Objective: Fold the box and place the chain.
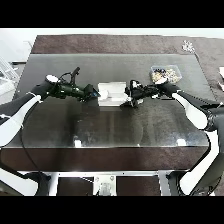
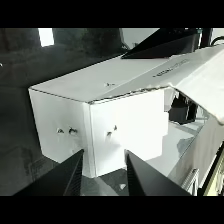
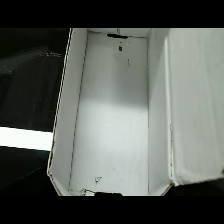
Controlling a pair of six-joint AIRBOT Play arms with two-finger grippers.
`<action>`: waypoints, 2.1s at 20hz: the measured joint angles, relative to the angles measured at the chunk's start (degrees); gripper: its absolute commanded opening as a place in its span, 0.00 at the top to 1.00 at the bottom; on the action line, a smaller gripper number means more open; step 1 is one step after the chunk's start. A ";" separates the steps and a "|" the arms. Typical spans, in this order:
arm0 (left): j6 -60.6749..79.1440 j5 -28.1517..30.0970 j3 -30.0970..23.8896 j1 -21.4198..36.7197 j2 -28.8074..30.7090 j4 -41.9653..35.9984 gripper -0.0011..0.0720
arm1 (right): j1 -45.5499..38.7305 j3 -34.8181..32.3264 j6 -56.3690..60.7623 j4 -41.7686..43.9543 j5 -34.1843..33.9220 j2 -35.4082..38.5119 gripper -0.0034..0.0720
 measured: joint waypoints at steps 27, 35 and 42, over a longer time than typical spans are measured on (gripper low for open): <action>-12.59 3.10 3.43 -2.89 0.04 9.46 0.53 | 0.00 0.00 0.02 0.00 0.00 0.00 0.17; -12.70 3.17 3.43 -2.99 0.04 10.32 0.21 | 0.00 0.00 0.02 0.00 0.00 0.00 0.17; -12.70 3.13 3.45 -2.99 0.04 11.26 0.21 | 0.00 0.00 0.02 0.00 0.00 0.00 0.17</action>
